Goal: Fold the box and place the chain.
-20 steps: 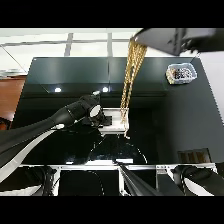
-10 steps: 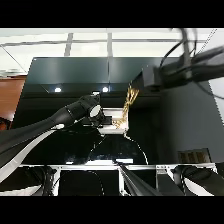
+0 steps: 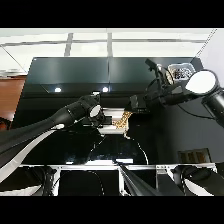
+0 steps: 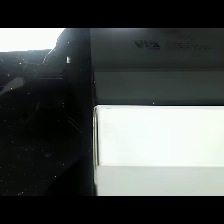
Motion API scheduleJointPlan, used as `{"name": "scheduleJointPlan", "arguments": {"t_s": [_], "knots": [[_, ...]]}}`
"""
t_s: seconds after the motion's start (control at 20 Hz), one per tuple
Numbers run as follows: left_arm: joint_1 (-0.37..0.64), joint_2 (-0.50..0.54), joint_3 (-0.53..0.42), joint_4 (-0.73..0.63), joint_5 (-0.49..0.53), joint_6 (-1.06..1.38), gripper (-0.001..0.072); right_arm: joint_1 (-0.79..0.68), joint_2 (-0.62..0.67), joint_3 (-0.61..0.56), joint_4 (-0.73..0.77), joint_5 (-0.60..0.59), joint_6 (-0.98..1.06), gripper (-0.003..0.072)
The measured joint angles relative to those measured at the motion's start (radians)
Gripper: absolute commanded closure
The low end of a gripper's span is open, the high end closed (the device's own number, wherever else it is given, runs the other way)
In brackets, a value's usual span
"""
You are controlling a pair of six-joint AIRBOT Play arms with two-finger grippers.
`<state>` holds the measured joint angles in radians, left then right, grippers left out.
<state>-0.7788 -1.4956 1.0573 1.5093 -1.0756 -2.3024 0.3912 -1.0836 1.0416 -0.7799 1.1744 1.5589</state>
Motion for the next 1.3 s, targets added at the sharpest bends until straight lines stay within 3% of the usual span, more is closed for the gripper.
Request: {"name": "scheduleJointPlan", "arguments": {"t_s": [0.5,0.6,0.85,1.05,1.3], "knots": [[0.000,0.000,0.000,0.000,0.000,0.000,0.0678,0.020,0.000,-0.039,-0.022,-0.053,0.000,0.0668],[0.000,0.000,0.000,0.000,0.000,0.000,0.0678,0.022,0.000,-0.040,-0.027,-0.057,0.000,0.0309],[0.000,0.000,0.000,0.003,0.011,0.009,0.0678,0.008,0.000,-0.040,-0.056,-0.057,0.000,0.0305],[0.000,0.000,0.000,0.004,0.020,0.019,0.0678,-0.070,0.013,-0.051,-0.151,0.017,0.000,0.0305],[0.000,0.000,0.000,0.003,0.021,0.023,0.0678,-0.129,0.087,-0.245,-0.179,-0.005,0.001,0.0305]]}}
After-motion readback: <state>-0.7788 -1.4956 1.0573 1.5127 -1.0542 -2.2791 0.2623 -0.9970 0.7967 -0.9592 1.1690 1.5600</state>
